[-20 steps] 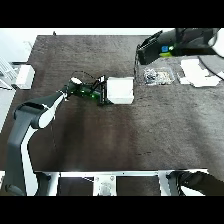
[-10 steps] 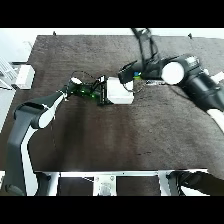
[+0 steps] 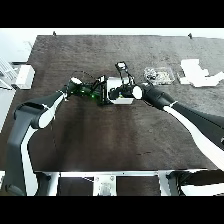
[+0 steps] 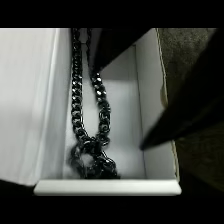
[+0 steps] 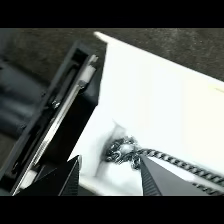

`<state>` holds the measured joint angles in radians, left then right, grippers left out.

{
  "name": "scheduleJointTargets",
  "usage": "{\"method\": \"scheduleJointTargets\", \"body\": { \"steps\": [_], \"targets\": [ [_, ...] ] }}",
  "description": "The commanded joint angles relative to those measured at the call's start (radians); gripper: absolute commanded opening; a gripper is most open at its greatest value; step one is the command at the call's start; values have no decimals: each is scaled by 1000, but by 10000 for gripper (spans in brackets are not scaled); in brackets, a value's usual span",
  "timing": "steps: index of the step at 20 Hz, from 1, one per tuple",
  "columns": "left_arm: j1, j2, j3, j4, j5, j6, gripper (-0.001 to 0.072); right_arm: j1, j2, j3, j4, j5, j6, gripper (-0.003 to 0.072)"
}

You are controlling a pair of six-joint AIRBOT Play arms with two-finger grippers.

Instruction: Fold the box and place the chain.

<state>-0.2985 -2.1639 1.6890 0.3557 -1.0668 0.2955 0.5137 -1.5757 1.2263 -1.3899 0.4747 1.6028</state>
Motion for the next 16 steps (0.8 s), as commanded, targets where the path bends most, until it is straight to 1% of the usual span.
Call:
{"method": "scheduleJointTargets", "body": {
  "steps": [1,4,6,7,8,10,11,13,16],
  "targets": [
    [0,1,0,0,0,0,530,-37,63,8,-40,-2,-10,446],
    [0,1,0,0,0,0,530,-131,177,7,-135,138,-8,446],
    [0,1,0,0,0,0,530,-239,187,-5,-145,216,16,448],
    [0,1,0,0,0,0,530,-295,186,-39,-145,205,46,450],
    [0,1,0,0,0,0,530,-353,177,-82,-133,157,88,450],
    [0,1,0,0,1,0,530,-441,132,-147,-31,42,102,457],
    [0,1,0,0,0,0,530,-463,93,-157,29,11,90,457],
    [0,1,0,0,0,0,530,-472,12,-147,129,-35,21,457],
    [0,1,0,0,0,0,530,-465,-103,-87,303,-50,-119,457]
  ]
}}
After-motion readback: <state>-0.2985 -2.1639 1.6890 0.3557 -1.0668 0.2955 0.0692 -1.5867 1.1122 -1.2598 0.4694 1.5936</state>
